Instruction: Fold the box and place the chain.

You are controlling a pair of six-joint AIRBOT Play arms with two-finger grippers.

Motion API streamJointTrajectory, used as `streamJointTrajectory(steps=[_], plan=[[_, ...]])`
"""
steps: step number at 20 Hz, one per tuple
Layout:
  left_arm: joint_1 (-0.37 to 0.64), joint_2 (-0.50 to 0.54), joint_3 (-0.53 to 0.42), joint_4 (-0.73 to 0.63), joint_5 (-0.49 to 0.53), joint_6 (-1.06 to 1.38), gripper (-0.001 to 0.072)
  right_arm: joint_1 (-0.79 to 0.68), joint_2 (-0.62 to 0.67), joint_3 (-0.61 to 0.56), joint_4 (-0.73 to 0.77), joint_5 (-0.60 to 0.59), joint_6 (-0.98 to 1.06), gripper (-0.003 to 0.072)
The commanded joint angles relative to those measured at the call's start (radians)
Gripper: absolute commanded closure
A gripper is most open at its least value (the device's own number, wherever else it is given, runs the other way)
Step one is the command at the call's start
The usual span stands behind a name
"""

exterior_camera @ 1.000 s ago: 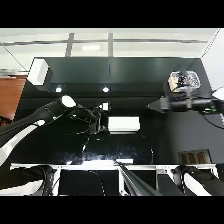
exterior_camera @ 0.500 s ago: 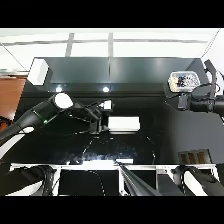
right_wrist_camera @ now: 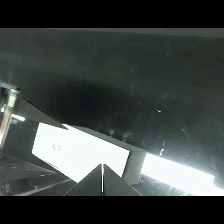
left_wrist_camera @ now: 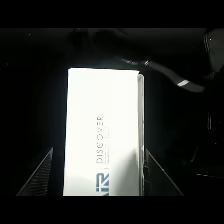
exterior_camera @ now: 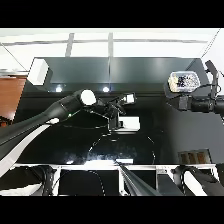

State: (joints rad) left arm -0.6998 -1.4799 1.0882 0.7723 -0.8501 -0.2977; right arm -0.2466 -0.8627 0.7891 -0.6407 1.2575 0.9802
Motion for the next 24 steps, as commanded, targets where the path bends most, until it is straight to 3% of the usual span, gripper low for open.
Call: streamJointTrajectory(steps=[1, 18, 24], plan=[[-0.012, -0.045, 0.035, 0.008, -0.027, -0.05, -0.0004, -0.001, 0.001, 0.001, -0.007, -0.001, -0.008, 0.0674], [-0.034, -0.06, 0.035, 0.042, -0.049, -0.05, -0.0004, -0.001, 0.001, 0.001, -0.007, -0.006, -0.008, 0.0674], [-0.098, -0.098, 0.035, 0.159, -0.031, -0.051, -0.0005, -0.001, 0.001, 0.001, -0.007, -0.012, -0.008, 0.0674]])
